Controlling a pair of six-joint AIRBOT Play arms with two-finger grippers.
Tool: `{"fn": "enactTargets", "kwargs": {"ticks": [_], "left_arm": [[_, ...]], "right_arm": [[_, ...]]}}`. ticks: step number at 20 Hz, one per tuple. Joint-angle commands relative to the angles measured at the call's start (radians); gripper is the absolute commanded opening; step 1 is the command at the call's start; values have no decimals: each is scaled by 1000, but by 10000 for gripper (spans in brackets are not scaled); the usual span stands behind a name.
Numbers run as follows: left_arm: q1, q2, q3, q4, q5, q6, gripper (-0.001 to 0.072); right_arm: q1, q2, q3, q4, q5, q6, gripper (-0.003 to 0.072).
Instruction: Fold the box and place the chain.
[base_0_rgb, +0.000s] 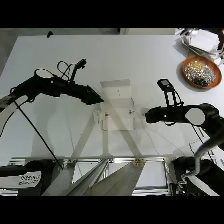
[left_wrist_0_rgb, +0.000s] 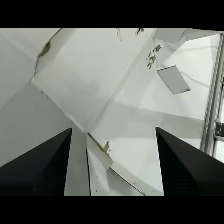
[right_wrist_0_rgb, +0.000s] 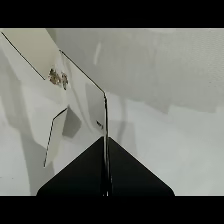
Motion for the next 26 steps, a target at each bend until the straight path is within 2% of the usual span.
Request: {"fn": "enactTargets", "kwargs": {"ticks": [1,8,13,18,19,21,23,26], "left_arm": [[-29,-69,41,-2,28,9,573],[-66,-145,47,28,17,6,569],[-112,-168,48,-82,-5,109,544],[-125,-166,49,-26,-18,114,261],[-121,-165,49,-1,-21,114,246],[-114,-162,49,28,-22,114,111],[-107,-142,49,60,-22,127,7],[-105,-90,49,95,-22,165,5]], "right_arm": [[1,1,0,9,24,0,17],[1,1,0,12,39,-1,17],[1,1,0,12,44,-5,17],[1,1,0,12,46,-5,17],[1,1,0,12,46,-5,17],[1,1,0,12,46,-5,18],[1,1,0,12,47,-5,18],[1,1,0,18,46,-5,18]]}}
